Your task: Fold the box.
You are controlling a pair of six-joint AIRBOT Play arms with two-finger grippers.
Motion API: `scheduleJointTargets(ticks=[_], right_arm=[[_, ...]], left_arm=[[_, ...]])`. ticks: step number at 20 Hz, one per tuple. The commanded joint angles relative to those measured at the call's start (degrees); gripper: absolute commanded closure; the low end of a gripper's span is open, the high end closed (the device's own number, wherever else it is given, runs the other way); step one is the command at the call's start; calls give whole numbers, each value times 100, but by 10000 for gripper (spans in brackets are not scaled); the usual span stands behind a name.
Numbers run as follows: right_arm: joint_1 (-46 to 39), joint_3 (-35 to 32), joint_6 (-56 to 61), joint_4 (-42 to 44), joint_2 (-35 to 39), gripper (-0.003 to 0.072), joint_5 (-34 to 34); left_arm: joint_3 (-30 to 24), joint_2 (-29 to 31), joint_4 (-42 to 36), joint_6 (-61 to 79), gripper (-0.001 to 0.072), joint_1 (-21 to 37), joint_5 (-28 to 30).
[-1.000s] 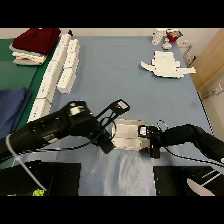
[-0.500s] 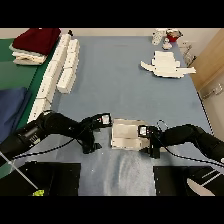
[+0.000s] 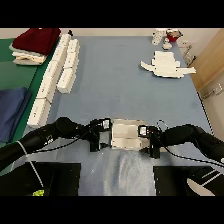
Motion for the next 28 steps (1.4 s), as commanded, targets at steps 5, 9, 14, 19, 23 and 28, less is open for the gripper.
scheduleJointTargets(ticks=[5,9,14,19,23,28], right_arm=[[4,4,0,2,2,177,2],[4,4,0,2,2,178,2],[4,4,0,2,2,178,2],[4,4,0,2,2,178,4],[4,4,0,2,2,178,2],[4,4,0,2,2,178,2]], left_arm=[[-24,-356,-870,1482,15,11,-153],[-22,-476,-1191,1792,15,-111,-238],[-22,-678,-1213,1770,15,-170,-234],[107,-857,-1128,1241,16,-310,94],[221,-966,-920,907,15,-490,201],[221,-966,-817,802,16,-490,149]])
